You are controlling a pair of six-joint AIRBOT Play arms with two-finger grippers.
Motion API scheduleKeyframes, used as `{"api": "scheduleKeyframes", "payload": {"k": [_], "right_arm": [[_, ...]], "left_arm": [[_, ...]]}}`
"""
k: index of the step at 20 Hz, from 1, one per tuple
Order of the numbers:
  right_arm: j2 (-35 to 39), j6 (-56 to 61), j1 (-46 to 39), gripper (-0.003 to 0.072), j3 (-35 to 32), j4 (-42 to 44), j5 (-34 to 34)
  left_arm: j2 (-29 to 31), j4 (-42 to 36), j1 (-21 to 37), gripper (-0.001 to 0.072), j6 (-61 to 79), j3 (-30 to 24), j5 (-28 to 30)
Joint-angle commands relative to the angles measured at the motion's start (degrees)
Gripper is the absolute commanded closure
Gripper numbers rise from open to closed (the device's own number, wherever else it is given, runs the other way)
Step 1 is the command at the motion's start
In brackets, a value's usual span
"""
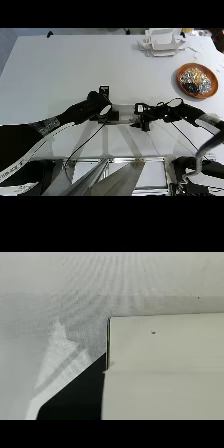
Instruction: Fold the box and place the chain.
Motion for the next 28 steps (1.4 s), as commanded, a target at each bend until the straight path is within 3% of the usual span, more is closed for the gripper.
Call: {"api": "scheduleKeyframes", "payload": {"k": [1, 2, 8, 9, 10, 11, 15, 17, 19, 21, 25, 28], "right_arm": [[0.00, 0.02, 0.00, 0.0320, 0.04, 0.04, 0.11], [0.00, 0.02, 0.00, 0.0320, 0.04, 0.07, 0.11], [0.00, 0.02, 0.00, 0.0320, 0.04, 0.04, 0.09], [0.00, 0.00, 0.00, 0.0320, 0.04, 0.07, 0.11], [0.00, 0.02, 0.00, 0.0320, 0.04, 0.04, 0.11], [0.00, 0.02, 0.00, 0.0320, 0.04, 0.04, 0.09], [0.00, 0.02, 0.00, 0.0320, 0.04, 0.04, 0.09], [0.00, 0.02, 0.00, 0.0320, 0.04, 0.04, 0.09], [0.00, 0.02, 0.00, 0.0320, 0.04, 0.04, 0.11], [0.00, 0.02, 0.00, 0.0320, 0.04, 0.04, 0.11], [0.00, 0.02, 0.00, 0.0320, 0.04, 0.04, 0.09], [0.00, 0.02, 0.00, 0.0320, 0.04, 0.04, 0.11]], "left_arm": [[1.03, -2.23, 0.79, 0.0535, 0.28, -0.02, -0.20], [2.16, -2.21, 1.36, 0.0481, 1.99, -0.02, -0.79], [10.86, -3.26, 6.60, 0.0476, 17.29, -0.02, -3.82], [12.55, -3.96, 7.67, 0.0412, 20.87, -0.02, -4.15], [14.45, -4.11, 8.76, 0.0288, 25.90, -0.04, -4.98], [16.20, -4.11, 9.77, 0.0228, 30.16, -0.04, -6.12], [21.81, -10.16, 16.39, 0.0082, 70.03, -3.80, -8.02], [23.04, -17.79, 20.37, 0.0073, 99.97, -9.79, -7.06], [22.36, -24.46, 23.32, 0.0074, 125.63, -16.11, -4.50], [20.20, -30.91, 25.07, 0.0074, 141.15, -20.20, -1.44], [12.28, -43.54, 25.81, 0.0071, 148.50, -21.09, 6.16], [9.01, -46.42, 25.57, 0.0069, 152.02, -21.09, 11.15]]}}
